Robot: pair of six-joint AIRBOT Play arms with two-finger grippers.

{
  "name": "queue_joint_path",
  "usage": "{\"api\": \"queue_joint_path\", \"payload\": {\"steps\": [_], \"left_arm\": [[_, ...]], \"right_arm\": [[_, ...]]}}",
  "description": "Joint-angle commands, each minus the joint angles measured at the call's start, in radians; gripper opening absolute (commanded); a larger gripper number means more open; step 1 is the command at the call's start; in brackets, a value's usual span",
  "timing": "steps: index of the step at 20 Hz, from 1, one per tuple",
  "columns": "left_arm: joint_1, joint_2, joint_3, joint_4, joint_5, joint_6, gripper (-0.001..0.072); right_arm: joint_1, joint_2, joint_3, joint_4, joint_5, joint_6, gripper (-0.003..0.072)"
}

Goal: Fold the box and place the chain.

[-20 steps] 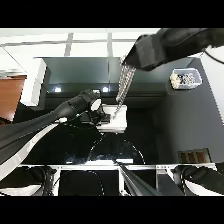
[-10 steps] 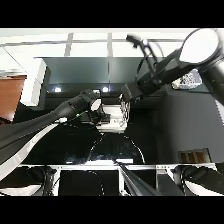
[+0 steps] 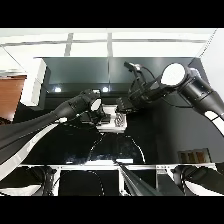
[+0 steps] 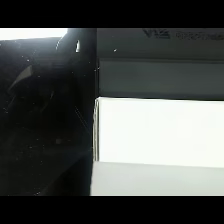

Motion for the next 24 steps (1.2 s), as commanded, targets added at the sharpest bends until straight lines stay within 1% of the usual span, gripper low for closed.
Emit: {"api": "queue_joint_path", "payload": {"steps": [1, 3, 4, 5, 6, 10, 13, 16, 19, 24], "left_arm": [[0.001, -0.001, 0.000, 0.000, 0.000, 0.000, 0.0024], [0.001, -0.001, 0.000, 0.000, 0.000, 0.000, 0.0024], [0.001, -0.001, 0.000, 0.000, 0.000, 0.000, 0.0024], [0.001, -0.001, 0.000, 0.001, 0.001, 0.000, 0.0024], [0.001, -0.001, 0.000, 0.000, 0.001, 0.000, 0.0025], [0.001, -0.001, 0.000, 0.000, 0.000, 0.000, 0.0025], [0.001, -0.002, 0.000, 0.000, 0.001, 0.000, 0.0024], [0.000, -0.007, 0.000, -0.002, 0.019, 0.000, 0.0024], [-0.005, -0.007, 0.021, -0.045, -0.003, -0.061, 0.0023], [-0.016, -0.008, 0.067, -0.025, -0.001, -0.186, 0.0023]], "right_arm": [[0.018, -0.001, -0.048, 0.003, -0.050, -0.001, 0.0011], [0.029, -0.002, -0.051, -0.001, -0.065, -0.001, 0.0024], [0.028, -0.002, -0.051, -0.005, -0.076, 0.002, 0.0177], [0.028, -0.002, -0.051, -0.018, -0.079, 0.005, 0.0244], [0.023, -0.002, -0.051, -0.039, -0.074, 0.007, 0.0255], [-0.069, 0.018, -0.050, -0.072, 0.018, 0.006, 0.0253], [-0.167, 0.069, -0.050, -0.169, 0.079, 0.005, 0.0253], [-0.238, 0.113, -0.050, -0.230, 0.099, -0.011, 0.0253], [-0.247, 0.120, -0.051, -0.229, 0.125, -0.057, 0.0253], [-0.238, 0.120, -0.051, -0.228, 0.112, -0.074, 0.0252]]}}
